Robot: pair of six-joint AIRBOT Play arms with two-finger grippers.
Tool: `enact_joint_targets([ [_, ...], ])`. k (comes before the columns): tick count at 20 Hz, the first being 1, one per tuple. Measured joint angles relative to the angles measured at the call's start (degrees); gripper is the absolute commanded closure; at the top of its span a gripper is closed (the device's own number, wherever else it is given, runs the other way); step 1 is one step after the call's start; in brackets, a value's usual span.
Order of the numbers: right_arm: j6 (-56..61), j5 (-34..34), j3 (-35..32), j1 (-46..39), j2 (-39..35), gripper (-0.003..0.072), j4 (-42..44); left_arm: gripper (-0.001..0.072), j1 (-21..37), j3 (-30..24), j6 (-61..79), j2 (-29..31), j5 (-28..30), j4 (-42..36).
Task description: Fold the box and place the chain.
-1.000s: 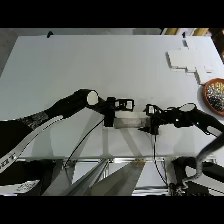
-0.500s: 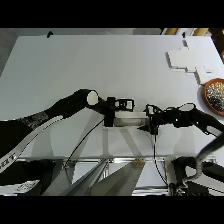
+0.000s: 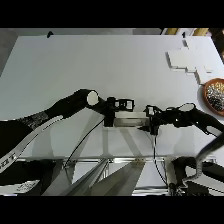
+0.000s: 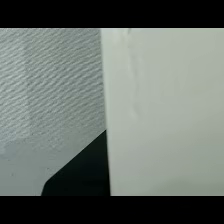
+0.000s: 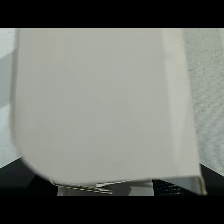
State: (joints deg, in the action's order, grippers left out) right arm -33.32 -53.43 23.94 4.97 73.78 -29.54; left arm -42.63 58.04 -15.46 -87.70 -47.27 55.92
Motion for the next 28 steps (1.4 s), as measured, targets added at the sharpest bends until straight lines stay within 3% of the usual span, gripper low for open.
enact_joint_targets([
  [26,0.04,-0.61,0.0,-0.02,0.0,0.0346,-0.22,0.0698,-0.02,0.0,-0.11,0.0,0.0,0.02],
  [28,0.04,-0.63,0.0,-0.02,0.0,0.0346,-0.22,0.0665,-0.02,0.0,-0.11,0.0,0.0,-0.11],
])
